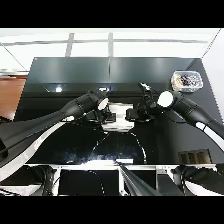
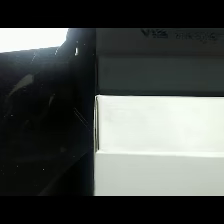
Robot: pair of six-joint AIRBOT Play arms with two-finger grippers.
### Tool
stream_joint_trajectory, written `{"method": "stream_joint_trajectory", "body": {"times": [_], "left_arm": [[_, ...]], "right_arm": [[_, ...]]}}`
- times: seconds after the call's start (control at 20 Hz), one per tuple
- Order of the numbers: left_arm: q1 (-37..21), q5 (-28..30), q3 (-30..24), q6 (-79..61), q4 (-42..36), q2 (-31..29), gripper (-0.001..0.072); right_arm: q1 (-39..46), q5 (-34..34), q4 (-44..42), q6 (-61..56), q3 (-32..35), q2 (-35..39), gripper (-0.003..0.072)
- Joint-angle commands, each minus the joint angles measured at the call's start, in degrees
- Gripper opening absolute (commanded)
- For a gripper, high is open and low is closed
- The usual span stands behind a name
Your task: Fold the box and place the chain.
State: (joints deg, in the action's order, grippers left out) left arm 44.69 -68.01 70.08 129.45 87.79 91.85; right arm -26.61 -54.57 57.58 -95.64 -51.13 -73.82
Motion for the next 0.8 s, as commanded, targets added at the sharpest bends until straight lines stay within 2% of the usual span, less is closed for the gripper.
{"method": "stream_joint_trajectory", "body": {"times": [0.0, 0.15, 0.2, 0.75], "left_arm": [[0.0, 0.0, 0.1, 0.0, 0.0, 0.0, 0.0027], [0.0, 0.0, 0.1, 0.0, 0.0, 0.0, 0.0027], [0.0, 0.0, 0.1, 0.0, 0.0, 0.0, 0.0027], [0.0, 0.0, 0.1, 0.0, 0.0, 0.0, 0.0027]], "right_arm": [[-2.1, -0.9, 4.2, -6.3, -1.7, 0.0, 0.0482], [-2.1, -1.0, 4.0, -6.8, -1.7, 0.0, 0.0481], [-2.1, -1.0, 4.0, -6.8, -1.7, 0.0, 0.0434], [-3.6, 0.3, 7.0, -10.5, -1.7, -2.3, 0.0432]]}}
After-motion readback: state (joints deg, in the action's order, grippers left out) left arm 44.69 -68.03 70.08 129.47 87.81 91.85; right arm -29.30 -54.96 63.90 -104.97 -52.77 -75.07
